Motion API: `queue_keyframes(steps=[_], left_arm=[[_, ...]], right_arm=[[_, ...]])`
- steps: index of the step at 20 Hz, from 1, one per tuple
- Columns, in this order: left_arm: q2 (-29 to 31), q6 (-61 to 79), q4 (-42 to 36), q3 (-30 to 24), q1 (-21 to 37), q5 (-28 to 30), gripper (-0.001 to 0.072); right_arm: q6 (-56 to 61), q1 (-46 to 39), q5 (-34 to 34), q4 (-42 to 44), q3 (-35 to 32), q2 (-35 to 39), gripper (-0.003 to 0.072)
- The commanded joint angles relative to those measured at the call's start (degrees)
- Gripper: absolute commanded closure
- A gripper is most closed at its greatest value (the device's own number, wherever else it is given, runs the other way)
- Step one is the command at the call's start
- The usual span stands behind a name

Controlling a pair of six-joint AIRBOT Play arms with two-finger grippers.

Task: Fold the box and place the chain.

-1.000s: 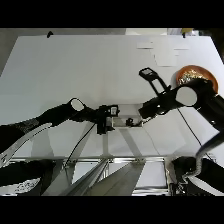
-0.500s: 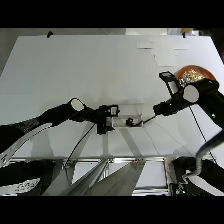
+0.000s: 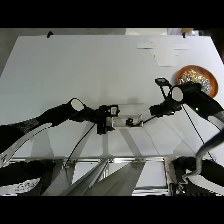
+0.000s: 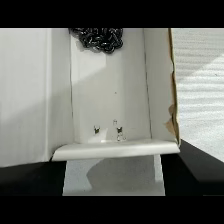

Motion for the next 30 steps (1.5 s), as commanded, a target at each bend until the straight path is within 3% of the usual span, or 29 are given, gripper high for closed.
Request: queue_keyframes(steps=[1, 5, 7, 11, 16, 19, 24, 30], left_arm=[[0.0, 0.0, 0.0, 0.0, 0.0, 0.0, 0.0500], [0.0, 0.0, 0.0, 0.0, 0.0, 0.0, 0.0500], [0.0, 0.0, 0.0, 0.0, 0.0, 0.0, 0.0500], [0.0, 0.0, 0.0, 0.0, 0.0, 0.0, 0.0500], [0.0, 0.0, 0.0, 0.0, 0.0, 0.0, 0.0500], [0.0, 0.0, 0.0, 0.0, 0.0, 0.0, 0.0500], [0.0, 0.0, 0.0, 0.0, 0.0, 0.0, 0.0500], [0.0, 0.0, 0.0, 0.0, 0.0, 0.0, 0.0500]], right_arm=[[2.5, 0.0, -0.6, 0.3, 0.0, -2.9, 0.0429], [3.7, 0.0, -2.1, 0.5, -0.1, -3.8, 0.0424], [3.8, 0.0, -3.0, 0.5, -0.1, -3.8, 0.0357], [5.1, 0.0, -3.3, 0.5, -0.1, -5.0, 0.0357], [5.3, 0.0, -0.9, 0.6, -0.1, -7.4, 0.0438], [4.6, 0.0, -0.1, 0.6, -0.1, -7.4, 0.0670], [-1.3, 0.0, 4.5, 0.1, -0.1, -3.8, 0.0668], [-3.0, 4.6, 6.5, 1.5, -0.1, 10.1, 0.0668]])
